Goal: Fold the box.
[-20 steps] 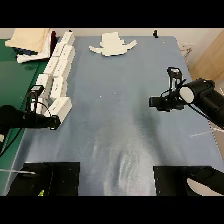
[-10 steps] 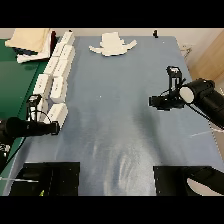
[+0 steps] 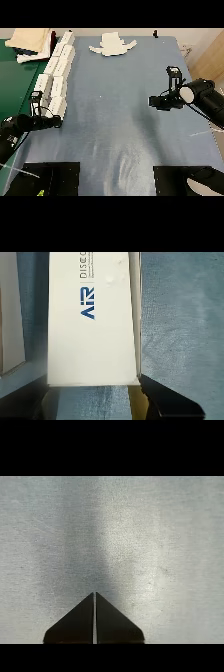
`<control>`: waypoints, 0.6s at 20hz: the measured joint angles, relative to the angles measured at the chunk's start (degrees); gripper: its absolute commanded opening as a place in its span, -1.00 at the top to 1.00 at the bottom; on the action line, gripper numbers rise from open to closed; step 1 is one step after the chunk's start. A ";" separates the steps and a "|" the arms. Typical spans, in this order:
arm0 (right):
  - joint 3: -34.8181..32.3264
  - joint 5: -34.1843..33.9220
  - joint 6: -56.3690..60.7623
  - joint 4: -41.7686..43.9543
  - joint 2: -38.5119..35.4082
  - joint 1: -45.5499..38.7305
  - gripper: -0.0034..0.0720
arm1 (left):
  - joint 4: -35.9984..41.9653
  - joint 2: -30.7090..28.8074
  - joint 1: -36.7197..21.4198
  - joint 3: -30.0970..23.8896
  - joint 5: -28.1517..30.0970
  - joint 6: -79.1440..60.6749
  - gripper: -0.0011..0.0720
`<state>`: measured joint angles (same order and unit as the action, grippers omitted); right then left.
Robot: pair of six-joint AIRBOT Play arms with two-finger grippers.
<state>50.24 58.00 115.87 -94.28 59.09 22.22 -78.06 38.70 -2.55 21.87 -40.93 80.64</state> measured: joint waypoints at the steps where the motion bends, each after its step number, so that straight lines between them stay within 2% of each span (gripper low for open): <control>1: 0.00 -0.02 0.00 0.11 0.00 0.00 0.83 | 0.00 1.57 0.00 0.00 1.07 -0.02 -0.27; 6: 0.00 0.00 0.00 0.44 0.00 0.00 0.83 | -0.09 6.56 0.00 0.00 6.19 -0.07 -0.27; 12: 0.00 0.00 0.00 0.76 0.00 0.00 0.83 | -0.11 7.82 0.00 0.00 8.59 -0.07 -0.27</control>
<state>50.24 58.00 115.87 -93.51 59.09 22.22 -78.17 46.52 -2.55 21.87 -32.34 80.58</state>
